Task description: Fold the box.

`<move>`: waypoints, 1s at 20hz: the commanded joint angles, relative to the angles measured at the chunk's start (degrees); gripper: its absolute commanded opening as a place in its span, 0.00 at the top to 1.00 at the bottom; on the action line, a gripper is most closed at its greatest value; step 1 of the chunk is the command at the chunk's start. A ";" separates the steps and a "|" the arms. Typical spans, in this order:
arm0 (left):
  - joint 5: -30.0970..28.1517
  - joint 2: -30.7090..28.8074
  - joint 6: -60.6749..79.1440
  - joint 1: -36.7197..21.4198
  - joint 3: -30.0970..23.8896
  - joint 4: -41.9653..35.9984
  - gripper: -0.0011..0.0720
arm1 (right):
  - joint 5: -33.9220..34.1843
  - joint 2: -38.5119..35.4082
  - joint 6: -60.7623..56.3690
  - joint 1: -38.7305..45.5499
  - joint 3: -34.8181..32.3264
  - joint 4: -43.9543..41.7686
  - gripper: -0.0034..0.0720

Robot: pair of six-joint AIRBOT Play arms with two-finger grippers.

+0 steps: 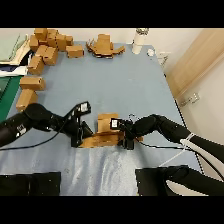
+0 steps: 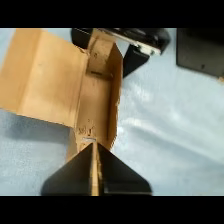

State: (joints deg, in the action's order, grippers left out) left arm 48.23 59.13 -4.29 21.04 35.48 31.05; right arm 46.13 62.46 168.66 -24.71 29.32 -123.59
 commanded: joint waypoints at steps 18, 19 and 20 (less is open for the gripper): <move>-9.22 7.72 9.88 5.75 -4.20 -4.55 0.25 | -0.02 0.02 0.00 -0.02 0.00 0.20 0.28; -8.48 7.93 9.88 5.81 -4.17 -4.55 0.42 | -0.02 0.02 0.00 -0.02 0.00 0.20 0.28; -8.22 8.07 9.86 5.84 -4.17 -4.50 0.44 | 0.00 0.02 0.00 -0.02 0.00 0.20 0.28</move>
State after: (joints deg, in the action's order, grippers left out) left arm 38.81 66.24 5.41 26.26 30.85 26.79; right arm 46.13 62.46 168.70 -24.71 29.32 -123.37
